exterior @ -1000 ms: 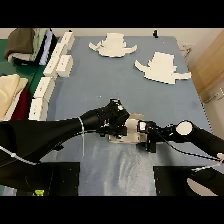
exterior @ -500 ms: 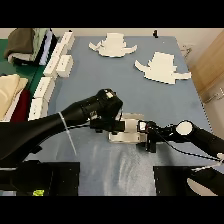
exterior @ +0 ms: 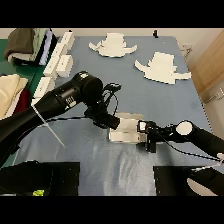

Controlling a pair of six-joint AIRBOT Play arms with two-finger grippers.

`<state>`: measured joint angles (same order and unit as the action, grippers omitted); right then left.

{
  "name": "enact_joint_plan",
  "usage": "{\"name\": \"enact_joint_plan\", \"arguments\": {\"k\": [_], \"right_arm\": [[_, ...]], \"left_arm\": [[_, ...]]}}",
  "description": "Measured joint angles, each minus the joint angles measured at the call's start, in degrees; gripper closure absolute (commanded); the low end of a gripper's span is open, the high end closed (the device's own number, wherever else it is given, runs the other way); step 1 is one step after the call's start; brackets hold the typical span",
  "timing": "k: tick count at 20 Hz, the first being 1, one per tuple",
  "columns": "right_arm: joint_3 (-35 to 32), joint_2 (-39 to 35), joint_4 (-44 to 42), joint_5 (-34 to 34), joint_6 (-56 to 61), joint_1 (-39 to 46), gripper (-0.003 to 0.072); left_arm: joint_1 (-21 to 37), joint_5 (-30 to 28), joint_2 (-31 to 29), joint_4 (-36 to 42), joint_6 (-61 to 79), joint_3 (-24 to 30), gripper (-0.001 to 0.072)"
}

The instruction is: Fold the box.

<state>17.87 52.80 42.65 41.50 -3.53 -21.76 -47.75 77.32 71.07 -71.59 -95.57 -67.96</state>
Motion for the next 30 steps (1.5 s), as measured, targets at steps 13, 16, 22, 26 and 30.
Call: {"name": "enact_joint_plan", "arguments": {"k": [13, 16, 22, 26, 30], "right_arm": [[0.00, -0.02, 0.00, 0.00, -0.02, 0.00, 0.0167], [0.00, 0.00, 0.00, 0.00, -0.02, 0.00, 0.0166], [0.00, -0.02, -0.02, 0.00, -0.02, 0.00, 0.0167], [0.00, -0.02, -0.02, 0.00, -0.02, 0.00, 0.0167], [-0.02, -0.02, 0.00, 0.00, -0.11, 0.02, 0.0166]], "left_arm": [[20.24, -20.83, -10.34, 24.74, 76.74, 28.85, 0.0005], [20.90, -26.75, -10.47, 31.23, 92.70, 34.95, 0.0005], [18.69, -34.97, -6.88, 42.58, 110.14, 39.41, 0.0004], [16.76, -37.27, -4.87, 47.58, 115.80, 40.00, 0.0004], [15.50, -38.27, -3.65, 51.34, 119.14, 40.13, 0.0005]]}}
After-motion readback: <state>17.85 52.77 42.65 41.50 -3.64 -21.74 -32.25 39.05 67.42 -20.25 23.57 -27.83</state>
